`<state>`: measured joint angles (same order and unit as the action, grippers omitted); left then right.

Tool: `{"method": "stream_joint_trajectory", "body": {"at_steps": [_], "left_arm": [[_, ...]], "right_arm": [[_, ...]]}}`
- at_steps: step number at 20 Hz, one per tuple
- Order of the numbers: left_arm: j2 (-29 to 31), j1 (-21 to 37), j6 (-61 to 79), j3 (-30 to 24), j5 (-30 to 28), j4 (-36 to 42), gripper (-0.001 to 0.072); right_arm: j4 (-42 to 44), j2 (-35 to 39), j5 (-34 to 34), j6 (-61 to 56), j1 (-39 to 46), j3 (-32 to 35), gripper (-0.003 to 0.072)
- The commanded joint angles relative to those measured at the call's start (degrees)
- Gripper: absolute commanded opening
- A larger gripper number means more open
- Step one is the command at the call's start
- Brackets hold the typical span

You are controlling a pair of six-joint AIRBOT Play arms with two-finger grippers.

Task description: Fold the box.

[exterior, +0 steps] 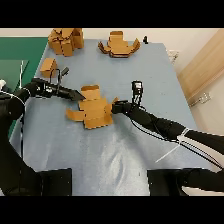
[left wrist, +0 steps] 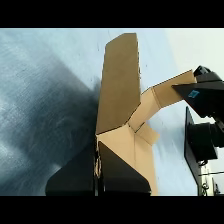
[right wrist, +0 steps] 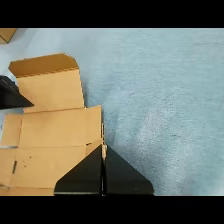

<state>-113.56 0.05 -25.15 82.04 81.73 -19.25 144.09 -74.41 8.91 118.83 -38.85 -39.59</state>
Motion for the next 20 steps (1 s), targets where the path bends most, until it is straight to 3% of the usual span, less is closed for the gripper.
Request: {"method": "stream_joint_trajectory", "body": {"at_steps": [1, 2, 4, 6, 7, 8, 10, 13, 17, 20], "left_arm": [[0.0, 0.0, 4.3, 1.3, 2.3, 0.0, 0.0016], [0.0, -0.1, 5.6, 2.3, 3.5, 0.0, 0.0015], [0.8, -0.3, 10.9, 4.2, 5.7, -0.1, 0.0011], [3.1, -0.6, 19.4, 4.3, 5.8, -0.1, 0.0009], [4.4, -0.8, 24.8, 4.3, 5.8, -0.1, 0.0009], [5.4, -1.2, 28.7, 4.3, 5.7, -0.1, 0.0009], [7.2, -2.2, 36.6, 3.7, 5.9, -0.2, 0.0007], [10.1, -3.7, 45.3, -0.3, 3.5, -0.5, 0.0007], [14.9, -4.1, 54.6, -10.3, -3.1, -0.5, 0.0006], [15.8, -4.1, 56.3, -14.1, -3.8, -0.5, 0.0007]], "right_arm": [[-0.4, 1.8, -5.1, 10.2, 1.1, 0.0, 0.0063], [-0.6, 3.1, -8.1, 13.4, 2.4, 0.0, 0.0214], [-3.8, 6.4, -14.9, 16.5, 6.7, 0.0, 0.0235], [-13.5, 10.4, -21.3, 16.5, 11.1, -0.1, 0.0241], [-19.6, 12.4, -24.7, 16.5, 12.6, -0.2, 0.0333], [-26.3, 14.3, -28.5, 16.3, 13.8, -0.5, 0.0374], [-36.1, 17.0, -37.2, 16.2, 14.1, -1.9, 0.0374], [-39.7, 17.9, -46.9, 16.3, 12.5, -4.0, 0.0374], [-43.5, 16.7, -48.5, 16.4, 4.7, -4.2, 0.0374], [-44.1, 12.9, -47.8, 16.7, -1.9, -4.2, 0.0374]]}}
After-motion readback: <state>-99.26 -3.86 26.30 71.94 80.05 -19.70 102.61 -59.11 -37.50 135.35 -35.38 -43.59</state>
